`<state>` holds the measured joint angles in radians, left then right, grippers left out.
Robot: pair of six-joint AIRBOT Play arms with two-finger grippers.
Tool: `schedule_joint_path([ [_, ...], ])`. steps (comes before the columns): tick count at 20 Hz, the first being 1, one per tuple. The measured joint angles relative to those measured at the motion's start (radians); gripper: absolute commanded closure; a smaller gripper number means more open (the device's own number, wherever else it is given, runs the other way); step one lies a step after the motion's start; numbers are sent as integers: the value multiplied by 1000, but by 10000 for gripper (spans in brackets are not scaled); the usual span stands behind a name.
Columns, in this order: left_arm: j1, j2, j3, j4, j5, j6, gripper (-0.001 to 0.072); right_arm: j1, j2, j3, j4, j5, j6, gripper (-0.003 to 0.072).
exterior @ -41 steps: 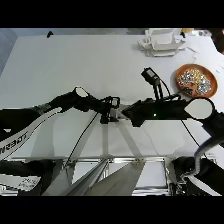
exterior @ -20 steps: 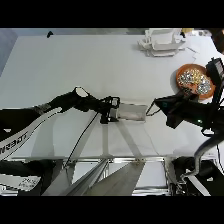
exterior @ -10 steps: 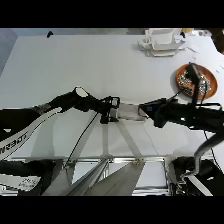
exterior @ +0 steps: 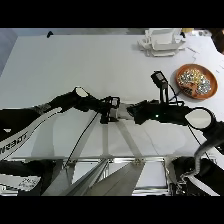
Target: Fold the box and place the chain.
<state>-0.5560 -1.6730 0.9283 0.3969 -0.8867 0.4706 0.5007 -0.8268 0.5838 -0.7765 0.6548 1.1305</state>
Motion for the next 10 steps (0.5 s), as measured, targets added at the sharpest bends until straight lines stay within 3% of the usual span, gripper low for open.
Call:
schedule_joint_path([
  [6,0,0,0,0,0,0,504,6,-36,6,-11,-9,-3,490],
  [10,0,0,0,0,0,0,504,-57,-6,73,-65,50,12,494],
])
